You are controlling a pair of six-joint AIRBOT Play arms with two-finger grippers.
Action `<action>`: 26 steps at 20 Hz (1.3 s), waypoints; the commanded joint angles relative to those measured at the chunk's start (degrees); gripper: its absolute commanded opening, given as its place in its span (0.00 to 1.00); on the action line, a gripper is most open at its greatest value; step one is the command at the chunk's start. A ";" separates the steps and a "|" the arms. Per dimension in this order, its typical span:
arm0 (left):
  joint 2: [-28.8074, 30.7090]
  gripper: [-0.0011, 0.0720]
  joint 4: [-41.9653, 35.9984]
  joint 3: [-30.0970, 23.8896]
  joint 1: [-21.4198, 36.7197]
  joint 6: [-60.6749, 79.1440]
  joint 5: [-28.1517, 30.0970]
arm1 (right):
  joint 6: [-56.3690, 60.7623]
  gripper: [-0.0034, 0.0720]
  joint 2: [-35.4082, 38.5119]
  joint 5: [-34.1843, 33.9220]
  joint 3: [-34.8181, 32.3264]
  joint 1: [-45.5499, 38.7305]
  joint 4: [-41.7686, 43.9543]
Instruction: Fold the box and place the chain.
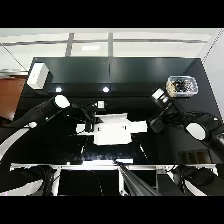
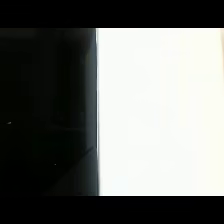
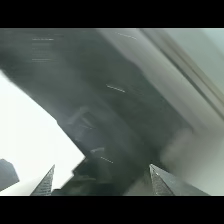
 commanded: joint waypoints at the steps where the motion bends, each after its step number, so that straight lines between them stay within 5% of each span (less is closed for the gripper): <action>1: -1.51 0.06 0.61 -0.04 -0.31 1.46 0.92 | -30.53 1.00 -2.05 -2.19 -3.76 0.11 21.35; 19: -1.92 0.06 0.63 0.15 -0.33 1.64 0.70 | -54.31 1.00 -14.69 -3.02 -6.60 10.67 35.56; 26: -1.92 0.06 0.61 0.15 -0.33 1.62 0.55 | -53.51 1.00 -16.28 -14.93 -6.56 14.40 38.10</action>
